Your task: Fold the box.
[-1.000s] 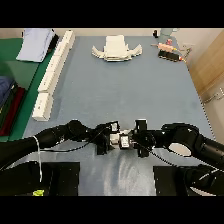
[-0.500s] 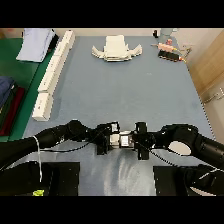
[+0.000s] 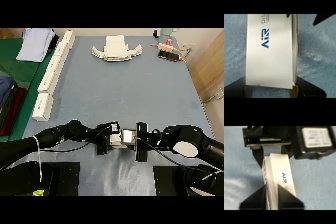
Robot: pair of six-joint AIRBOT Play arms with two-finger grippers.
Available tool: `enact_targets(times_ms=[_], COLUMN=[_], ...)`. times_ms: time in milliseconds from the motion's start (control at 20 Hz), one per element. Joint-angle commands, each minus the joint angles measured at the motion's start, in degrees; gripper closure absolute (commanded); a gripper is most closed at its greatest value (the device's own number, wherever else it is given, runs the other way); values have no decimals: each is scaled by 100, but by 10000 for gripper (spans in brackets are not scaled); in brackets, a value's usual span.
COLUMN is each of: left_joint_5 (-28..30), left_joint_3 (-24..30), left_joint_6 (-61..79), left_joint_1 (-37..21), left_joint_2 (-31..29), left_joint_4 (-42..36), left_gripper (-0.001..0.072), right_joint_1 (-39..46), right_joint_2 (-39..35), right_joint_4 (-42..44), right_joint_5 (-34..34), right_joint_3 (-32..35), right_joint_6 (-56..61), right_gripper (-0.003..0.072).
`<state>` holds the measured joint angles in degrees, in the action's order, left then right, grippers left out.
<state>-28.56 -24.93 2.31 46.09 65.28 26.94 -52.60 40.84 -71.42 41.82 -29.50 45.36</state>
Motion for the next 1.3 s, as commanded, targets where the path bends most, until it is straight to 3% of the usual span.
enact_targets(times_ms=[0, 200, 300, 1250], left_joint_5=[2, 2, 2, 2], left_joint_3=[-7, -7, -7, -7], left_joint_6=[0, 0, 0, 0], left_joint_1=[0, 0, 0, 0], left_joint_2=[-2, -2, -2, -2], left_joint_4=[4, 4, 4, 4], left_gripper=[288, 288, 288, 288], right_joint_1=[72, 120, 116, -566], right_joint_2=[-55, -55, -57, -48], right_joint_4=[785, 2031, 2608, 3292], right_joint_5=[-748, -2608, -3119, -3580], right_joint_3=[184, 986, 1285, 2151], right_joint_6=[929, 1014, 1014, 1021], right_gripper=[681, 681, 681, 681])
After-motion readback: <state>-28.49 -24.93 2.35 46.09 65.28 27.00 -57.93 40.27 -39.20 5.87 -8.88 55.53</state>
